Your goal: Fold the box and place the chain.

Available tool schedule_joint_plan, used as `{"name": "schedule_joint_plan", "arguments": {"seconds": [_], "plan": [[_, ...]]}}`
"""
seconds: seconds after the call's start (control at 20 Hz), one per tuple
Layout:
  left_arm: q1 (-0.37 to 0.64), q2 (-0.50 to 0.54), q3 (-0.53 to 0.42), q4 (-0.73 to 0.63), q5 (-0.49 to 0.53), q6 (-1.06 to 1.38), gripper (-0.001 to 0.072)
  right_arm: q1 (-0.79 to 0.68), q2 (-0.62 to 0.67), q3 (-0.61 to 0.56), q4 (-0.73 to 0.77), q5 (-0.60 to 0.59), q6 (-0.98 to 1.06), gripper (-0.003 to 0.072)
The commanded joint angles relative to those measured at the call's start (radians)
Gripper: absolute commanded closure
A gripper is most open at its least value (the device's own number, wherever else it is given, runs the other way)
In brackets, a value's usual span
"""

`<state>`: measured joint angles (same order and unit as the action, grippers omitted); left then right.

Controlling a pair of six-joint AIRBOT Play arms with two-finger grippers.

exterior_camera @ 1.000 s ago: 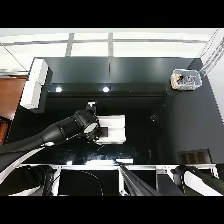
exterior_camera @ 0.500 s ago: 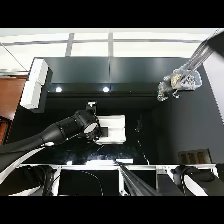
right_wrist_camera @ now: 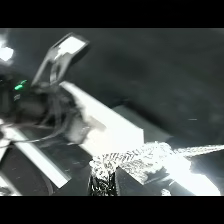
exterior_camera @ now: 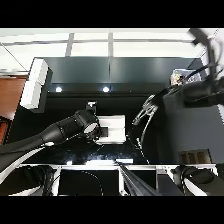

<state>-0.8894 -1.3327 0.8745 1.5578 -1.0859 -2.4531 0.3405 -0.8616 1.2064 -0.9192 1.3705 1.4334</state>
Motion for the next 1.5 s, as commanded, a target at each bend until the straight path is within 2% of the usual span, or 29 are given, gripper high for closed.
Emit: {"name": "schedule_joint_plan", "arguments": {"seconds": [0.0, 0.25, 0.55, 0.8, 0.95, 1.15, 1.45], "plan": [[0.000, 0.000, 0.000, 0.000, 0.000, 0.000, 0.0681, 0.084, 0.002, -0.064, 0.059, -0.059, -0.002, 0.0676], [0.000, 0.000, 0.000, 0.000, 0.000, 0.000, 0.0681, 0.145, 0.001, -0.065, 0.136, -0.109, -0.003, 0.0676], [0.000, 0.000, 0.000, 0.000, 0.002, 0.000, 0.0681, 0.161, 0.001, -0.064, 0.305, -0.235, -0.055, 0.0677], [0.000, 0.000, 0.000, 0.000, 0.003, 0.000, 0.0680, 0.165, -0.018, -0.082, 0.318, -0.226, -0.058, 0.0676], [0.000, 0.000, 0.000, 0.001, 0.003, 0.000, 0.0680, 0.203, -0.044, -0.163, 0.309, -0.243, -0.063, 0.0676], [0.000, 0.000, 0.000, 0.000, 0.003, 0.000, 0.0681, 0.212, -0.082, -0.300, 0.288, -0.327, -0.079, 0.0676], [0.000, 0.000, 0.000, 0.001, 0.003, 0.000, 0.0681, 0.243, -0.205, -0.404, 0.253, -0.407, -0.103, 0.0675]]}}
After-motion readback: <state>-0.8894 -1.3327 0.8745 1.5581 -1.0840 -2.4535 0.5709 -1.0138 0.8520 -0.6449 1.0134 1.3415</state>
